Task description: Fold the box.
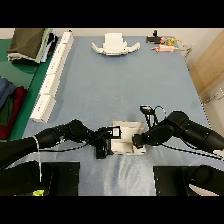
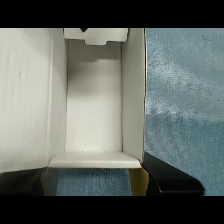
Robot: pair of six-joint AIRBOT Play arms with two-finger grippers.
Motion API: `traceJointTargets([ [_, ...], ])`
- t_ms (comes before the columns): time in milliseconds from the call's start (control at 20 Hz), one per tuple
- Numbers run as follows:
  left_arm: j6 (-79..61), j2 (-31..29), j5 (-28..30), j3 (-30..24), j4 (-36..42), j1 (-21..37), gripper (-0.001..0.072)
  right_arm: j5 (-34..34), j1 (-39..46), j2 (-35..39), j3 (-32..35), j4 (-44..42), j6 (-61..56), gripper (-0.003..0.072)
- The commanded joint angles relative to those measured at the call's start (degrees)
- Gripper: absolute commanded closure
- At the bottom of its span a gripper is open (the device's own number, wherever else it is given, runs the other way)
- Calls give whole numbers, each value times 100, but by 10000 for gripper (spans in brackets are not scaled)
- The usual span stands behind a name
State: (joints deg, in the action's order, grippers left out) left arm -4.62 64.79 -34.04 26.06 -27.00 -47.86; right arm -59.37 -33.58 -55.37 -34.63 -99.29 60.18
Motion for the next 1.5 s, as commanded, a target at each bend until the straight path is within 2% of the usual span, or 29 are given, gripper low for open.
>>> traceJointTargets([
  [0, -2, 0, 2, 0, 0, 0, 237, 225, -173, -85, -66, 177, -321, 184],
  [200, -2, 0, 2, 0, 0, 0, 237, -111, -177, -87, -66, 181, -439, 184],
  [400, -2, 0, 0, 0, 0, 0, 237, -240, -254, -87, -66, 267, -1165, 186],
  [500, -2, 0, 2, 0, 0, 0, 237, -262, -431, -138, -68, 566, -1591, 227],
  [750, -2, 0, 2, 0, 0, 2, 237, -387, -826, -658, -212, 968, -2044, 228],
  [900, -2, 0, 0, 0, 0, 0, 237, -590, -940, -807, -330, 1290, -2184, 335],
  [1050, -2, 0, 2, 0, 0, 0, 237, -601, -940, -807, -348, 1296, -2179, 530],
  [1100, -2, 0, 2, 0, 0, 0, 237, -599, -940, -807, -348, 1298, -2179, 539],
  [1150, -2, 0, 2, 0, 0, 0, 236, -597, -940, -807, -348, 1305, -2175, 623],
  [1200, -2, 0, 2, 0, 0, 0, 237, -592, -940, -807, -350, 1311, -2157, 657],
  [1250, -2, 0, 0, 0, 0, 0, 236, -570, -940, -807, -350, 1311, -2151, 682],
  [1450, -2, 0, 2, 0, 0, 0, 237, -533, -940, -804, -352, 1311, -2031, 683],
])
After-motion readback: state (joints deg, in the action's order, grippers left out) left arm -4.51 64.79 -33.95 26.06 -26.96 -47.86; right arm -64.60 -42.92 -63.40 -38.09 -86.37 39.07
